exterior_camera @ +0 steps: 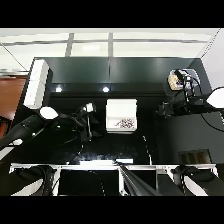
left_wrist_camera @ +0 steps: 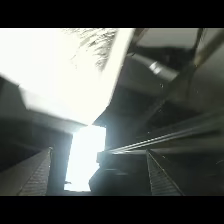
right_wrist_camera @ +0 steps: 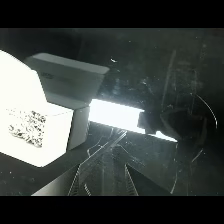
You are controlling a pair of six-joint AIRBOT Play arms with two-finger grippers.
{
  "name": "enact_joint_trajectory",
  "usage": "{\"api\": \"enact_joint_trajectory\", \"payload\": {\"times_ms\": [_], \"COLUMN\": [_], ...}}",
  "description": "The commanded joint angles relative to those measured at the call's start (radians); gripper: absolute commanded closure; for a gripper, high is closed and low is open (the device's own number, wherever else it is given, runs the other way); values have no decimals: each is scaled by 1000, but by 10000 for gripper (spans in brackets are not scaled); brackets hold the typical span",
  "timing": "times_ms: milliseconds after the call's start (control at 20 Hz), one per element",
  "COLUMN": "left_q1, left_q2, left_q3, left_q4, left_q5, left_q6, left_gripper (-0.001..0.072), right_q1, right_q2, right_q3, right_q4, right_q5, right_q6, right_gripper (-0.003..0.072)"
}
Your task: Fold the box and place the chain.
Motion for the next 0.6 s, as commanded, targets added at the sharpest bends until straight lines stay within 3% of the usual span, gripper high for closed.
{"api": "enact_joint_trajectory", "payload": {"times_ms": [0, 150, 550], "left_q1": [-55, -27, 2], "left_q2": [-30, -114, -220], "left_q3": [2, 27, 126], "left_q4": [-32, -151, -127], "left_q5": [100, 79, 14], "left_q6": [280, 282, 285], "left_gripper": [-11, -11, -9], "right_q1": [0, 0, 0], "right_q2": [0, 0, 0], "right_q3": [1, 1, 1], "right_q4": [-1, 0, 0], "right_q5": [-3, -2, -2], "right_q6": [4, 4, 4], "right_gripper": [355, 355, 355]}}
